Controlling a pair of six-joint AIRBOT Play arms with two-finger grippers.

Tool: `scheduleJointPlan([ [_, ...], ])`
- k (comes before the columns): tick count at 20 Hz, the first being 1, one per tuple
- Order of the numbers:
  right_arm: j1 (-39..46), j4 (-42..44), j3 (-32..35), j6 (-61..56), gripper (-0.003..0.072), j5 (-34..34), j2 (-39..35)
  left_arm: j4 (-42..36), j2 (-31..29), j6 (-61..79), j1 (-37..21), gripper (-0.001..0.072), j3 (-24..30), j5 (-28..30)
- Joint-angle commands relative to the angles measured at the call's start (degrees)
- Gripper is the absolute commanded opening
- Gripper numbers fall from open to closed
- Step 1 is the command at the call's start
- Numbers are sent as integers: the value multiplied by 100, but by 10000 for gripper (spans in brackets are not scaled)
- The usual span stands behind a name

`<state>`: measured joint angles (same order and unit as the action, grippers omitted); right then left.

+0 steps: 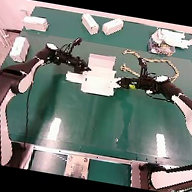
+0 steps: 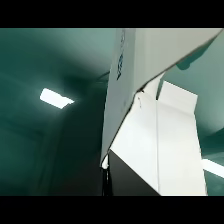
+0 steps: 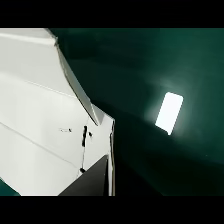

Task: Fold the box and place the chain.

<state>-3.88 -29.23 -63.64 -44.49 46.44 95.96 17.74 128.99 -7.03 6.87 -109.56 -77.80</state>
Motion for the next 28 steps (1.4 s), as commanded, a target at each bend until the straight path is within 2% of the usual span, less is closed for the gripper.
scheduleJointPlan([
  [1,4,7,2,20,10,4,7,-334,2,1029,-118,17,26,-575],
  [7,0,0,20,-107,12,7,24,-463,2,1853,-149,15,249,-643],
  [8,20,-20,33,-57,111,4,24,-448,2,1926,-138,15,249,-603],
  [9,61,-31,33,-46,333,9,22,-452,2,1954,-138,14,249,-557],
  [10,111,-13,28,-42,308,4,15,-442,2,1954,-138,14,249,-457],
  [11,157,-11,22,-44,219,-13,15,-415,2,1956,-138,14,249,-444],
  [12,203,-11,20,-44,243,-15,15,-396,2,1956,-138,14,249,-446],
  [14,337,44,0,-42,504,-44,11,-317,2,1956,-138,13,249,-426],
  [19,695,817,-101,503,515,-103,11,-125,-7,2022,-125,14,249,-365],
  [28,767,866,-98,621,514,-103,13,26,-227,2253,11,14,337,-323],
])
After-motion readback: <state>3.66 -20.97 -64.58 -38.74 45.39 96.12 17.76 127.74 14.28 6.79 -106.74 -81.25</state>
